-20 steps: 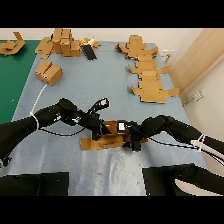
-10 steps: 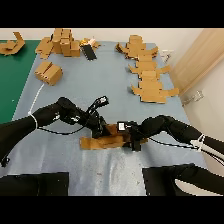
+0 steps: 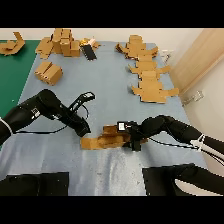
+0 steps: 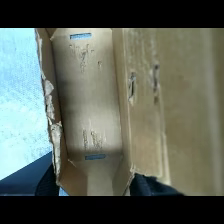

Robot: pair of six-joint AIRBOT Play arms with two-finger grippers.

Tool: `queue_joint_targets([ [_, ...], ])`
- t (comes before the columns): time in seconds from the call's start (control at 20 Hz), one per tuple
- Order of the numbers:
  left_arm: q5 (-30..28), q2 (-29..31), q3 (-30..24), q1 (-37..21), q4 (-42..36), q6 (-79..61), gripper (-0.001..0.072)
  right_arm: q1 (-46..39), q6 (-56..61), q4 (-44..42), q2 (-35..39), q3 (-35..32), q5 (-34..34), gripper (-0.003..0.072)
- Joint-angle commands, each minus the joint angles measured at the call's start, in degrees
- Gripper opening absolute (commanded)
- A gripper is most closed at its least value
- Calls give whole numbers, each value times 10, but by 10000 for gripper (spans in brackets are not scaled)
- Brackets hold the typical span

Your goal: Fold the box.

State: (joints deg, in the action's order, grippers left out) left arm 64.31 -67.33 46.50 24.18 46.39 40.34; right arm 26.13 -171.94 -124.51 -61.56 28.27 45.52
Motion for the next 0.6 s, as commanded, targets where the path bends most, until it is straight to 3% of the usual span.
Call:
queue_joint_targets([
  [0.0, 78, 16, -30, 20, -67, 156, 10, 0, 0, 0, 0, 0, 2, 501],
  [0.2, -148, 15, -51, 65, -292, 134, 11, 0, 0, 0, 0, 0, 0, 501],
  [0.3, -223, 10, -48, 63, -345, 91, 11, 0, 0, 1, 0, 0, 0, 501],
  [0.55, -245, -73, -3, 50, -309, 92, 10, 0, 0, 2, 0, 0, 2, 501],
])
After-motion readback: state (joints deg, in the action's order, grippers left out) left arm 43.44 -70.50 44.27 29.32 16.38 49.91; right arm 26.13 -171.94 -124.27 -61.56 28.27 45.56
